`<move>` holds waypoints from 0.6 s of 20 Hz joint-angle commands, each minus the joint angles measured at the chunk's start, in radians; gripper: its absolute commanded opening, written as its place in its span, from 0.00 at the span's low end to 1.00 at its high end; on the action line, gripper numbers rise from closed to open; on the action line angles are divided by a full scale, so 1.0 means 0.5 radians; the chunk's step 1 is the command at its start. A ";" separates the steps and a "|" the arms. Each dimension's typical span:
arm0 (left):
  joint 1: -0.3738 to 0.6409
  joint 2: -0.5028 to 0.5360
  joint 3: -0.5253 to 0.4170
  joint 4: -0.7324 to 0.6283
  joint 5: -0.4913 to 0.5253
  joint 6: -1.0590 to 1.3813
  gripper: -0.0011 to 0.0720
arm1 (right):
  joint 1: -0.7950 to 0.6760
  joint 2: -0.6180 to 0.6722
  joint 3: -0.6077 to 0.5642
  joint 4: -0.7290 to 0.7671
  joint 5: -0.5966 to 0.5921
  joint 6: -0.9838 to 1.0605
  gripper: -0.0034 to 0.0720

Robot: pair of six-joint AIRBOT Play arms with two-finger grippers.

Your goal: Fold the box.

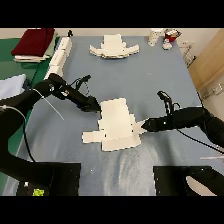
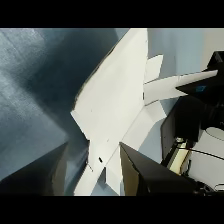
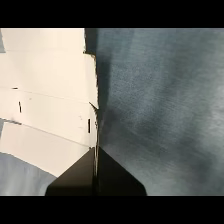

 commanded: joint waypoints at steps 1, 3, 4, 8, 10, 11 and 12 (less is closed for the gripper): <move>-0.040 -0.201 0.060 -0.052 0.058 0.060 0.65 | 0.024 0.002 -0.005 -0.005 0.038 0.005 0.05; -0.098 -0.278 0.118 -0.069 0.062 0.105 0.65 | 0.024 0.002 -0.005 -0.013 0.038 0.004 0.05; -0.134 -0.307 0.147 -0.079 0.060 0.111 0.65 | 0.024 0.002 -0.005 -0.019 0.038 0.004 0.05; -0.205 -0.347 0.232 -0.088 -0.017 0.226 0.20 | 0.024 0.002 -0.005 -0.027 0.037 0.004 0.05; -0.199 -0.349 0.236 -0.083 -0.062 0.269 0.18 | 0.024 0.002 -0.005 -0.043 0.038 0.004 0.05; -0.198 -0.350 0.236 -0.085 -0.082 0.285 0.18 | 0.024 0.002 -0.005 -0.047 0.039 0.004 0.05; -0.198 -0.349 0.237 -0.086 -0.108 0.326 0.18 | 0.024 0.002 -0.005 -0.050 0.040 0.004 0.05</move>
